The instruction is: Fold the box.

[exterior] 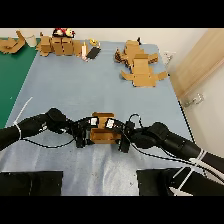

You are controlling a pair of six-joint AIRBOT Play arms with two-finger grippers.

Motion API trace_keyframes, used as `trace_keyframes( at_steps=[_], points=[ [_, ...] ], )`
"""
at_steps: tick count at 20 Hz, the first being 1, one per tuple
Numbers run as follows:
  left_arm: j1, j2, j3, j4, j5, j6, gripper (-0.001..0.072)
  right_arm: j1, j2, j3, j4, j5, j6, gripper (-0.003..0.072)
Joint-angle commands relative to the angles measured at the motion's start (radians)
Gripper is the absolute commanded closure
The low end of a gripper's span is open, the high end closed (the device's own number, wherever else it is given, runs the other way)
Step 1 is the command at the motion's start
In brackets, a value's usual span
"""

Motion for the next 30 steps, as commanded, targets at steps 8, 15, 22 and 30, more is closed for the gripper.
trace_keyframes(
  at_steps=[8,15,22,30],
  points=[
    [0.000,0.001,0.001,0.000,0.000,0.000,0.0310,0.009,-0.040,0.010,-0.052,0.081,-0.130,0.0546],
    [0.000,0.001,0.001,0.000,0.000,0.000,0.0310,0.026,-0.040,0.010,-0.025,0.097,-0.186,0.0540],
    [0.000,0.001,0.001,0.000,0.000,0.000,0.0310,0.024,-0.040,0.010,-0.049,0.027,-0.185,0.0453],
    [0.000,0.001,0.001,0.000,0.000,0.000,0.0310,0.026,-0.043,0.010,-0.040,0.106,-0.186,0.0564]
  ],
)
